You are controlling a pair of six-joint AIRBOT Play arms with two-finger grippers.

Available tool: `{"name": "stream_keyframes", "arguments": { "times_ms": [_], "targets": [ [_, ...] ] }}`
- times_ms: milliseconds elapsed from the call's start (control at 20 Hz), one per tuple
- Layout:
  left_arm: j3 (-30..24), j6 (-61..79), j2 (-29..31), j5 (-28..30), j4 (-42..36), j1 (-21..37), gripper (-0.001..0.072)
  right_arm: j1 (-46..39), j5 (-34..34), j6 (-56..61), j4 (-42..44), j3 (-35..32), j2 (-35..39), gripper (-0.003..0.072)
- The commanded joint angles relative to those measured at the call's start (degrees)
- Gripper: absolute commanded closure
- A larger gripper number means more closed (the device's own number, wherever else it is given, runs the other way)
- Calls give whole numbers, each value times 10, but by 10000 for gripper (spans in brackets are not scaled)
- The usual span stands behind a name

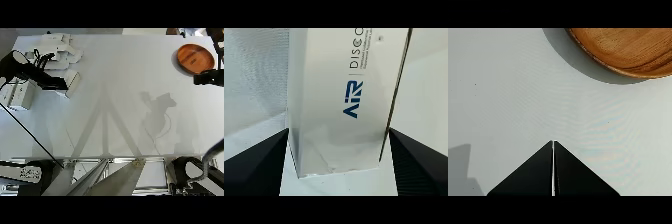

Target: Fold the box and place the chain.

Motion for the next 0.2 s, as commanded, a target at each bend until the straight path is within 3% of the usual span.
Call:
{"name": "stream_keyframes", "arguments": {
  "times_ms": [0, 150],
  "targets": [
    [0, 2, 16, 1, 2, 0, -11, 0, 0, 0, 0, 1, 0, 671],
    [0, 2, 43, 2, 23, 0, -11, 0, 0, 0, 0, 1, 0, 671]
  ]
}}
